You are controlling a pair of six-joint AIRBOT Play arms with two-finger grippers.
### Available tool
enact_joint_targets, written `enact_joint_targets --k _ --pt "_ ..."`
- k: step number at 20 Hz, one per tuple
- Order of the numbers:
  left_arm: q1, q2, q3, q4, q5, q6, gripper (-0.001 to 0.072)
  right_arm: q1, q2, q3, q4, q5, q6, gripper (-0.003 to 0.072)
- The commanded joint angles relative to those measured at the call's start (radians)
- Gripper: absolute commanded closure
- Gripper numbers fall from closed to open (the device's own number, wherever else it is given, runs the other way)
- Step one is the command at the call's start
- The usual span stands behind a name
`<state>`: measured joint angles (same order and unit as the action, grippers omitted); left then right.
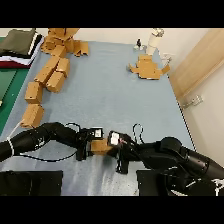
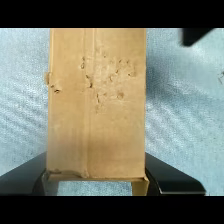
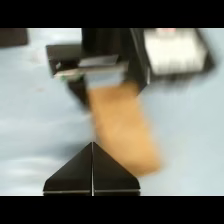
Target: Fold the box.
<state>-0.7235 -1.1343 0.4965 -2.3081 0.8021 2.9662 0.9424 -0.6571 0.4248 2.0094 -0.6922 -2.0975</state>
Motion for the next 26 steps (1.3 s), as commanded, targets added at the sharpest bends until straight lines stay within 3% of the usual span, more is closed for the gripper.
enact_joint_targets --k 1,3,5,8,10,17,26 --pt "0.000 0.000 0.001 0.000 0.000 0.000 0.0243 0.001 0.023 -0.064 0.170 -0.191 0.549 0.0684" --pt "0.000 0.000 0.001 0.000 0.000 0.000 0.0243 0.002 0.023 -0.157 0.372 -0.122 0.587 0.0684" --pt "0.000 0.000 0.001 0.000 0.000 0.000 0.0243 0.001 0.023 -0.223 0.549 0.057 0.593 0.0684" --pt "0.000 0.000 0.001 0.000 0.000 0.000 0.0243 0.001 0.022 -0.233 0.565 0.391 0.752 0.0685" --pt "0.000 0.000 0.001 0.000 0.000 0.000 0.0243 0.000 0.022 -0.233 0.563 0.513 0.785 0.0684" --pt "0.000 0.000 0.001 0.000 0.000 0.000 0.0243 0.000 0.020 -0.233 0.541 0.570 0.808 0.0684" --pt "0.000 0.000 0.001 0.000 0.000 0.000 0.0243 0.001 0.020 -0.237 0.510 0.487 0.808 0.0684"
